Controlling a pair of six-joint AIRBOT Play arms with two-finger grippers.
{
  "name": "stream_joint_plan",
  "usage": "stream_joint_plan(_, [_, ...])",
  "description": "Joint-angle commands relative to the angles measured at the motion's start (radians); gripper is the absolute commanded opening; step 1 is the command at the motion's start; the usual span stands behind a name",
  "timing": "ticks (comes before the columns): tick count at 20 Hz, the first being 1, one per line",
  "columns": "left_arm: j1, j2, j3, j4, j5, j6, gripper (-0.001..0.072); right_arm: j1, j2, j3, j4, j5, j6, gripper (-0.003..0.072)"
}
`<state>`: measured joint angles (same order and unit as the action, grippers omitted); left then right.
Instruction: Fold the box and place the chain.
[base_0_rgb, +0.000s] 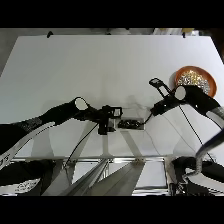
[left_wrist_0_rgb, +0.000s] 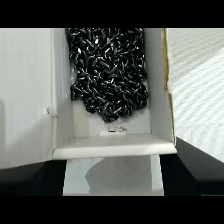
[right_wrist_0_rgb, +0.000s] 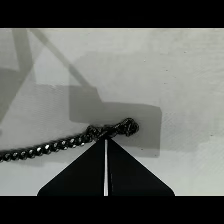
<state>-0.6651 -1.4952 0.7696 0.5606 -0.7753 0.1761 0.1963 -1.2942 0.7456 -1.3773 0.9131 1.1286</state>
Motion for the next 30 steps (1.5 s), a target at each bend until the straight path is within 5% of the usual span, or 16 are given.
stream_joint_plan(1, [0.001,0.001,0.0,0.0,0.0,0.0,0.0272,0.016,0.024,0.0,-0.001,0.031,0.0,0.0016])
stream_joint_plan(6, [0.001,0.001,0.0,0.0,0.0,0.0,0.0272,0.016,0.086,-0.001,0.002,0.059,0.007,0.0017])
stream_joint_plan(7, [0.001,0.001,0.0,0.0,0.0,0.0,0.0272,0.016,0.082,-0.001,0.002,0.051,0.032,0.0056])
stream_joint_plan(8, [0.001,0.001,0.0,0.0,0.0,0.0,0.0272,0.016,0.079,-0.001,0.001,0.035,0.058,0.0216])
stream_joint_plan(9, [0.001,0.001,0.0,0.0,0.0,0.0,0.0272,0.016,0.073,-0.001,0.001,0.022,0.075,0.0291])
stream_joint_plan(15, [0.001,0.001,0.0,0.0,0.0,0.0,0.0272,0.016,-0.014,-0.001,0.002,0.01,0.077,0.0272])
stream_joint_plan(23, [0.001,0.001,0.0,0.0,0.0,0.0,0.0272,0.026,-0.016,-0.001,0.019,-0.015,0.069,0.0026])
stream_joint_plan(30, [0.001,0.001,0.0,0.0,0.0,0.0,0.0272,0.059,0.108,-0.001,-0.007,0.098,0.067,0.0016])
